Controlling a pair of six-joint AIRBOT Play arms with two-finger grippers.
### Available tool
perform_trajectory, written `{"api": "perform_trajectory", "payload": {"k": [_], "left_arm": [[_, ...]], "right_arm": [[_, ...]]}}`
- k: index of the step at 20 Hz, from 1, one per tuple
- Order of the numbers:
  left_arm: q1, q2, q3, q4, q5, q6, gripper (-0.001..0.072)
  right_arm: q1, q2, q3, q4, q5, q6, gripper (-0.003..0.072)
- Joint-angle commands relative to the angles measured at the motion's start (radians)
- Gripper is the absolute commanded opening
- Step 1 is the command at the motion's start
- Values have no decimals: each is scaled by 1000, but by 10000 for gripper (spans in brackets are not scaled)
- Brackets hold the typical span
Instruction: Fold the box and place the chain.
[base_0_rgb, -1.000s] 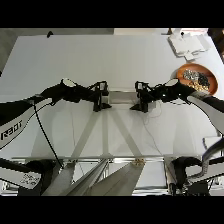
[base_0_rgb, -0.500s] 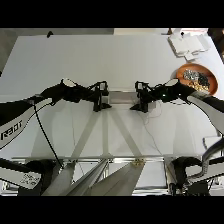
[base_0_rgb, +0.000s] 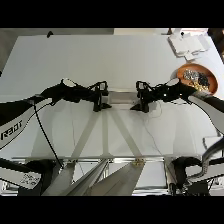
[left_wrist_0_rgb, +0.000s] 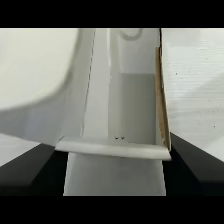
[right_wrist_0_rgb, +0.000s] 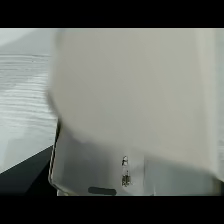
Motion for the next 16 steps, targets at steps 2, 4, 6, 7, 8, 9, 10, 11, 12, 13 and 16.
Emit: {"api": "perform_trajectory", "payload": {"k": [2,4,6,7,8,9,10,11,12,13,16], "left_arm": [[0,0,0,0,0,0,373],[0,0,0,0,0,0,373],[0,0,0,0,0,0,373],[0,0,0,0,0,0,373],[0,0,0,0,0,0,373],[0,0,0,0,0,0,373],[0,0,0,0,0,0,373],[0,0,0,0,0,0,373],[0,0,0,0,0,0,373],[0,0,0,0,0,0,373],[0,0,0,-1,0,0,373]], "right_arm": [[-57,54,0,-78,32,41,520],[-98,85,0,-117,51,51,520],[-130,110,0,-163,67,51,608],[-142,115,0,-168,75,51,720],[-150,116,0,-167,82,52,719],[-151,116,0,-168,83,54,719],[-151,116,0,-169,83,54,718],[-151,116,0,-169,82,54,717],[-151,116,0,-168,82,54,715],[-151,116,0,-168,82,54,712],[-151,129,0,-171,83,56,709]]}}
